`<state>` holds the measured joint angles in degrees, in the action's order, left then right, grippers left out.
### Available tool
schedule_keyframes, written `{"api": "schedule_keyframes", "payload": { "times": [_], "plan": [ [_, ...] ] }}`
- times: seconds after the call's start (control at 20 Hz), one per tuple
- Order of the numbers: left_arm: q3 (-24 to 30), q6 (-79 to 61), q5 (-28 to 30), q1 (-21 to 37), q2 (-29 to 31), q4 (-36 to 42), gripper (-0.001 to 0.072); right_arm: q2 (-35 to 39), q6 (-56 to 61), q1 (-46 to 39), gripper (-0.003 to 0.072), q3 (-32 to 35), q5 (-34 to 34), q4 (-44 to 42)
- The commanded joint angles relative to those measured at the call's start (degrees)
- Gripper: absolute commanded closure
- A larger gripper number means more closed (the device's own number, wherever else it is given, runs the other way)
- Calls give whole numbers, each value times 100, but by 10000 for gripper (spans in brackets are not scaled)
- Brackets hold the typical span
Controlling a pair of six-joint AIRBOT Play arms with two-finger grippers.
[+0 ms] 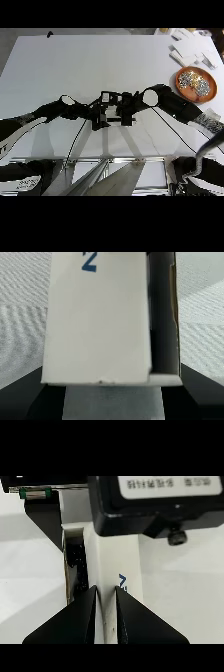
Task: Fold the box and place the chain.
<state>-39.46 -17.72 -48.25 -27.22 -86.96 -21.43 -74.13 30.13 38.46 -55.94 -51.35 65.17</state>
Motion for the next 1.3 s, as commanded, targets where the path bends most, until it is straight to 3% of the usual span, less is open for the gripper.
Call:
{"api": "schedule_keyframes", "payload": {
  "times": [0.0, 0.4, 0.5, 0.55, 0.85, 0.95, 1.1, 1.25],
  "plan": [
    [2, -2, 2, 0, 0, -2, 603, -4, 7, 11, 599, 7, -72, -13],
    [4, -2, 2, 0, 0, -2, 603, -4, 4, 15, 557, 411, -28, -415],
    [2, -2, 2, 0, 0, -2, 603, -4, 2, 15, 413, 411, -24, -476],
    [2, -2, 0, 0, 0, -2, 603, -2, 2, 15, 386, 409, -24, -514],
    [2, -2, 0, 0, 0, -2, 603, 496, 13, -162, 387, 409, -26, -986],
    [2, -2, 0, 0, 0, -2, 603, 511, 334, -378, 402, 411, -24, -1021],
    [2, -2, 0, 0, 0, -2, 603, 505, 758, -649, 608, 411, -111, -796],
    [2, -2, 2, 0, 0, -2, 603, 483, 758, -831, 657, 428, -474, -791]
  ]
}}
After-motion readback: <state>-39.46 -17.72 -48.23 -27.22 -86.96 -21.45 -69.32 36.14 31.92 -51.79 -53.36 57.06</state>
